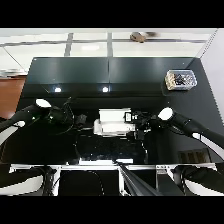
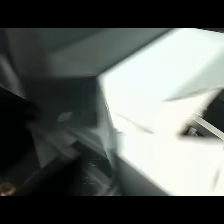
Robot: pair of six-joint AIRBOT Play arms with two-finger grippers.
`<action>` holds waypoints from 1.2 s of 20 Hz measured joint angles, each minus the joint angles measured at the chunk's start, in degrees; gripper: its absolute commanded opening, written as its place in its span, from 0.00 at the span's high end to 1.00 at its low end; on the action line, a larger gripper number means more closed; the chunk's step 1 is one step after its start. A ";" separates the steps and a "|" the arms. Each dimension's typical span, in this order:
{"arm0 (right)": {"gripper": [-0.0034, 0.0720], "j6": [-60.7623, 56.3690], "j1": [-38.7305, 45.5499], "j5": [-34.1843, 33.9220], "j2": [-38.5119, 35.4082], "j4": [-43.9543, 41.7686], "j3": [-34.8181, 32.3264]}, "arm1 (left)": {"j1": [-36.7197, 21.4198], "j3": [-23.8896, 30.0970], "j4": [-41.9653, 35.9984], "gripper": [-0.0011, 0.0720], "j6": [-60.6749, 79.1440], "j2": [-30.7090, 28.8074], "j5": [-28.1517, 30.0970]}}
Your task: Fold the box and place the chain.
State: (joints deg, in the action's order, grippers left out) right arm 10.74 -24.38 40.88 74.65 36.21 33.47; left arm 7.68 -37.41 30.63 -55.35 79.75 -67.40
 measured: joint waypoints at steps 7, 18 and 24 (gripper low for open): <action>0.85 0.00 0.00 0.00 0.00 0.00 -0.02 | 6.43 -5.68 -1.36 0.33 -0.15 0.33 -1.46; 0.85 0.00 0.00 0.00 0.00 0.00 -0.02 | 19.91 -14.75 21.35 0.44 -27.34 0.33 4.83; 0.85 0.00 0.00 0.00 0.00 0.00 -0.02 | 26.62 -15.58 32.44 0.44 -42.75 0.33 8.96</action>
State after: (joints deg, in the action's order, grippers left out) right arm 10.74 -24.38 40.88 74.65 36.21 33.45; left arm 34.30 -52.99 63.07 -98.10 80.07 -58.43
